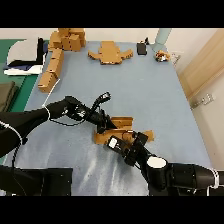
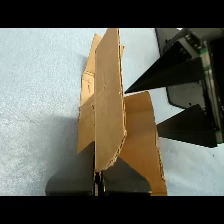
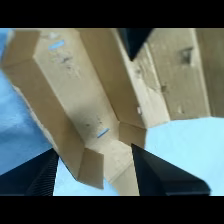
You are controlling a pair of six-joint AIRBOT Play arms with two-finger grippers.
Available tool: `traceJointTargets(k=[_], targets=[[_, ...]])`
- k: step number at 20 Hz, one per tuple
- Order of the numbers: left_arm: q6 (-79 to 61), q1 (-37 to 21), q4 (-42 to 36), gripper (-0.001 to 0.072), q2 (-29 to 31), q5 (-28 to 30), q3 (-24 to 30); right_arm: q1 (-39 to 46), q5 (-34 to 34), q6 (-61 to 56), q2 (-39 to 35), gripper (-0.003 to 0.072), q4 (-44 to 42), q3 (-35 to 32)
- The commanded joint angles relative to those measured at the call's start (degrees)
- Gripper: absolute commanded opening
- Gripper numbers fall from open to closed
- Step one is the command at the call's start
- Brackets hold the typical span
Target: Fold the box.
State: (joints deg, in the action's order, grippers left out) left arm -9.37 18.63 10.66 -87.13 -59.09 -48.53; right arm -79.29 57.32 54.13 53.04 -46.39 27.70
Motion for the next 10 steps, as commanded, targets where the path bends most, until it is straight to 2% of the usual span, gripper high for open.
traceJointTargets(k=[1, 6, 10], targets=[[-0.02, -0.02, 0.0, 0.0014, -0.02, 0.02, 0.02, 4.07, 1.29, 0.0, -1.42, 0.0719, -2.4, 0.07], [-0.04, -0.02, 0.02, 0.0015, -0.02, 0.04, 0.02, 14.14, -8.68, 17.03, -10.54, 0.0718, -9.49, -3.08], [-0.02, -0.02, 0.0, 0.0014, -0.02, 0.02, 0.02, 20.55, -12.98, 29.55, -16.52, 0.0718, -14.23, -6.51]])
